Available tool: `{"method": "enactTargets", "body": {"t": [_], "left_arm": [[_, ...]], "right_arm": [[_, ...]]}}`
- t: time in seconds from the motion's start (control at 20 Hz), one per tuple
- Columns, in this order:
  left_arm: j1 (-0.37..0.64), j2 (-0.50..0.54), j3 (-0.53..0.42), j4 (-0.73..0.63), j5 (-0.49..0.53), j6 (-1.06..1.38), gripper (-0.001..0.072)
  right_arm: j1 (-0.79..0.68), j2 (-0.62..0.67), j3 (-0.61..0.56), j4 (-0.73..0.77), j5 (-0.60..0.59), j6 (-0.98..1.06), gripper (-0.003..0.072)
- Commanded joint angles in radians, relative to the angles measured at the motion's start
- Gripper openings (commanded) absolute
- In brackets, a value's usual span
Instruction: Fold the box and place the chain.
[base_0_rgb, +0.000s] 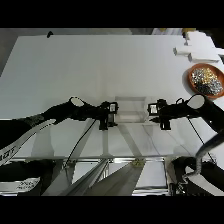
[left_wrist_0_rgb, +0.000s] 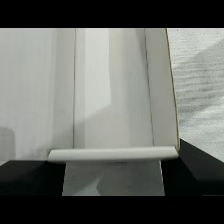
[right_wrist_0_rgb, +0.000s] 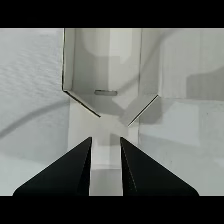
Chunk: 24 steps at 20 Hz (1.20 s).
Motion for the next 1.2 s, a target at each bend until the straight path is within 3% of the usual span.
{"method": "enactTargets", "body": {"t": [0.0,0.5,0.75,1.15], "left_arm": [[0.0,0.0,0.0,0.0,0.0,0.0,0.0072],[0.0,0.0,0.0,0.0,0.0,0.0,0.0072],[0.0,0.0,0.0,0.0,0.0,0.0,0.0072],[0.0,0.0,0.0,0.0,0.0,0.0,0.0072]], "right_arm": [[0.0,-0.035,-0.001,0.019,-0.051,-0.03,0.0179],[0.0,-0.035,-0.064,0.138,-0.078,-0.133,0.0179],[0.002,-0.035,-0.071,0.294,-0.099,-0.178,0.0171],[0.063,-0.035,-0.086,0.304,-0.12,-0.189,0.0154]]}}
